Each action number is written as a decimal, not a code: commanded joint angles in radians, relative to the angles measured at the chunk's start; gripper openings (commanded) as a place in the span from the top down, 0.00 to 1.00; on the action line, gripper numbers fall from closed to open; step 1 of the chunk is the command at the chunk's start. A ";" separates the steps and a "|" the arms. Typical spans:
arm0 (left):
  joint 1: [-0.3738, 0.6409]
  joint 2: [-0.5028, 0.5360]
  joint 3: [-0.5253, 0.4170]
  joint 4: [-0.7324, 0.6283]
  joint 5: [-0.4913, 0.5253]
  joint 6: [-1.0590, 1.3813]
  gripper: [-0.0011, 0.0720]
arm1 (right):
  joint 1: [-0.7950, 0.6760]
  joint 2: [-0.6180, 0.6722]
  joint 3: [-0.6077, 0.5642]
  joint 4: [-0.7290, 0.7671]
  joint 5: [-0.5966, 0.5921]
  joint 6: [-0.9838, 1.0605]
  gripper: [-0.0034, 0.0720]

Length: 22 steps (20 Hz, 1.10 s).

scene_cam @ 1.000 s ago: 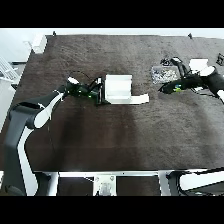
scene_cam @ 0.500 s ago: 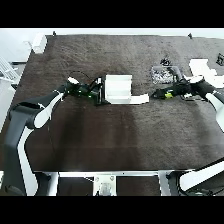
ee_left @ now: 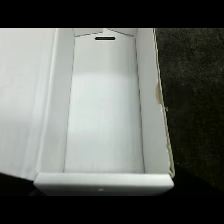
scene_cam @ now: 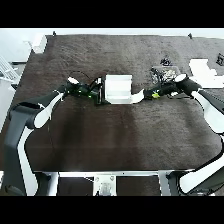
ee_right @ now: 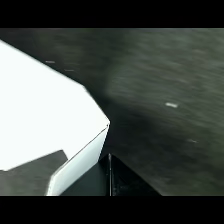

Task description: Fold the box and place the chain.

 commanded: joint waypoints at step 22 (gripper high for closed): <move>0.001 0.000 0.000 -0.002 0.000 0.000 0.34 | 0.093 0.006 0.114 0.028 0.114 0.119 0.34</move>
